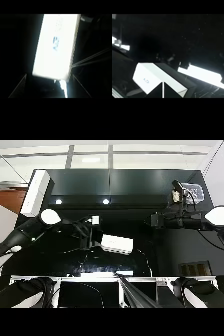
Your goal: Fold the box and place the chain.
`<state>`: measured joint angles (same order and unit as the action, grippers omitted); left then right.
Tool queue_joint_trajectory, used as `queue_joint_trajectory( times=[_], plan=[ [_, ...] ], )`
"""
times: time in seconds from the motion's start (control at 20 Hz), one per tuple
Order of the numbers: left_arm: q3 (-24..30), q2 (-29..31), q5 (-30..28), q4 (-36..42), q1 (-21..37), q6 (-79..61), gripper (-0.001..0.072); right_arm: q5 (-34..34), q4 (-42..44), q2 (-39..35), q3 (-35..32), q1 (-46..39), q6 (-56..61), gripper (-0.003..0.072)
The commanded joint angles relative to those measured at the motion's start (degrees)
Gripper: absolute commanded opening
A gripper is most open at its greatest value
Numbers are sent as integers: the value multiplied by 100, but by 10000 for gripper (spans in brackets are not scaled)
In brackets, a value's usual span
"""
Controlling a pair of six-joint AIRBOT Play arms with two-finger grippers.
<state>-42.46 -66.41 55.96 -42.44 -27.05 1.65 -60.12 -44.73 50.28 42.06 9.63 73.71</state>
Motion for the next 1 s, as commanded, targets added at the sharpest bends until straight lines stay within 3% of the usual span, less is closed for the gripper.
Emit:
queue_joint_trajectory(
  times=[0.0, 0.25, 0.95],
  plan=[
    [-581, -358, -323, -61, -645, 240, 716, 9, -87, -28, 4, -63, 2, 29],
    [-927, -1051, -369, -57, -1008, 90, 716, -39, -116, -28, 4, -63, 0, 29],
    [-909, -1261, -275, -63, -1152, 162, 717, -26, -249, -28, 2, -61, 0, 29]
  ],
)
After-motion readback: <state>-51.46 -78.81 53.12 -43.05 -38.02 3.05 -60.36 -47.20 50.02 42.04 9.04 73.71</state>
